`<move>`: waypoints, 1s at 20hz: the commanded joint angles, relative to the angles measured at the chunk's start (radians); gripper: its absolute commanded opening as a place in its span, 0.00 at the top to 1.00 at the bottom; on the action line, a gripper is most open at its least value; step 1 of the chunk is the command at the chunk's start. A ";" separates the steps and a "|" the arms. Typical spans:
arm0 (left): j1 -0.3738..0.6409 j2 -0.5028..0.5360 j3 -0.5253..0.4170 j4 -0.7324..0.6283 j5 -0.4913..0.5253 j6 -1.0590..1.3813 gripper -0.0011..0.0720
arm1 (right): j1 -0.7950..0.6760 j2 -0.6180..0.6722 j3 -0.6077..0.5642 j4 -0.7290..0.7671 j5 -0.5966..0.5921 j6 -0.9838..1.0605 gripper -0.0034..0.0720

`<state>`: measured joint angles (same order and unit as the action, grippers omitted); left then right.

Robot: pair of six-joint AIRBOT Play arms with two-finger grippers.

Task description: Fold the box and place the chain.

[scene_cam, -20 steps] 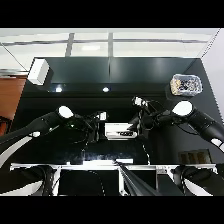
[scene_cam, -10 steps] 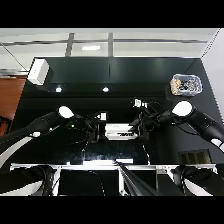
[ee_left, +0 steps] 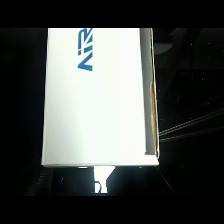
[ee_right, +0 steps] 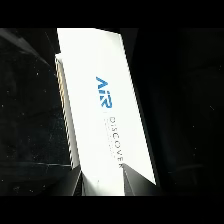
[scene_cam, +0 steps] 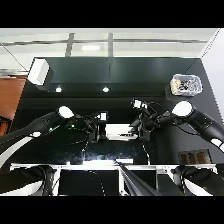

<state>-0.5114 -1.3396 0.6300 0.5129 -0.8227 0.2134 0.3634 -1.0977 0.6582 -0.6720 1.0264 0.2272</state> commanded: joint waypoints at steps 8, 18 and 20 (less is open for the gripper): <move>0.000 0.000 0.001 0.001 0.000 0.000 0.35 | 0.000 0.000 -0.001 -0.002 0.002 0.009 0.51; 0.000 0.000 0.001 0.001 -0.001 0.000 0.35 | 0.000 0.000 -0.002 -0.044 0.019 0.058 0.51; 0.000 0.000 0.001 0.001 -0.001 0.000 0.35 | 0.000 0.000 -0.005 -0.044 0.011 0.058 0.51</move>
<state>-0.5114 -1.3396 0.6304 0.5140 -0.8230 0.2138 0.3634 -1.0977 0.6559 -0.7044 1.0428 0.2775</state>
